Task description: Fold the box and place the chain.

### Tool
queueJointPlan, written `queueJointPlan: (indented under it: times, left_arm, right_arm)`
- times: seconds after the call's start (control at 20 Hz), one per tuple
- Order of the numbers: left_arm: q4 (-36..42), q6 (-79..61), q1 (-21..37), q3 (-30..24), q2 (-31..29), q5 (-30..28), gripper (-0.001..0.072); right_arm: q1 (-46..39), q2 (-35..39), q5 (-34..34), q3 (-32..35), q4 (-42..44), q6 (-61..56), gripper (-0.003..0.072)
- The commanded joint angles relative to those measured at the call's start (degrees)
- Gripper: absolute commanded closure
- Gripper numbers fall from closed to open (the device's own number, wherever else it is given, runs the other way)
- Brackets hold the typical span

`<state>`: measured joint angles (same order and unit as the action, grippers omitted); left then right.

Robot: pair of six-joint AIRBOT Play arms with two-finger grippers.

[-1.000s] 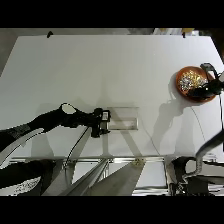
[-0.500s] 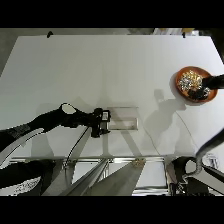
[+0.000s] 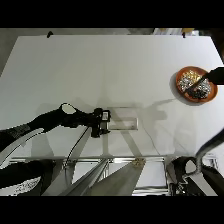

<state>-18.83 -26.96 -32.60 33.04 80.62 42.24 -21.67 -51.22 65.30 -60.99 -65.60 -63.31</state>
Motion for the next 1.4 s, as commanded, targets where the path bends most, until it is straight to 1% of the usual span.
queueJointPlan:
  times: [0.0,0.15,0.45,0.7,0.9,1.05,1.25,1.35]
  left_arm:
    - [0.0,0.0,0.0,0.0,0.0,0.0,0.0384]
    - [0.0,0.0,0.0,0.0,0.0,0.0,0.0384]
    - [0.0,0.0,0.0,0.0,0.0,0.0,0.0384]
    - [0.0,0.0,0.0,0.0,0.0,0.0,0.0384]
    - [0.0,0.0,0.0,0.0,0.0,0.0,0.0384]
    - [0.0,0.0,0.0,0.0,0.0,0.0,0.0384]
    - [0.0,0.0,0.0,0.0,0.0,0.0,0.0384]
    - [0.0,0.0,0.0,0.0,0.0,0.0,0.0384]
  right_arm:
    - [3.1,4.5,4.1,0.0,6.5,0.8,0.0665]
    - [10.4,7.1,8.1,0.0,6.3,0.8,0.0665]
    - [24.0,7.5,13.1,0.0,6.2,0.2,0.0665]
    - [30.3,7.5,15.8,0.0,6.0,-1.1,0.0665]
    - [33.2,7.5,15.3,0.0,6.8,-1.9,0.0665]
    - [36.2,7.5,14.4,0.8,9.6,-2.7,0.0665]
    - [42.5,7.5,7.1,5.7,10.7,-2.6,0.0665]
    - [45.4,7.5,3.7,6.9,10.7,-2.6,0.0665]
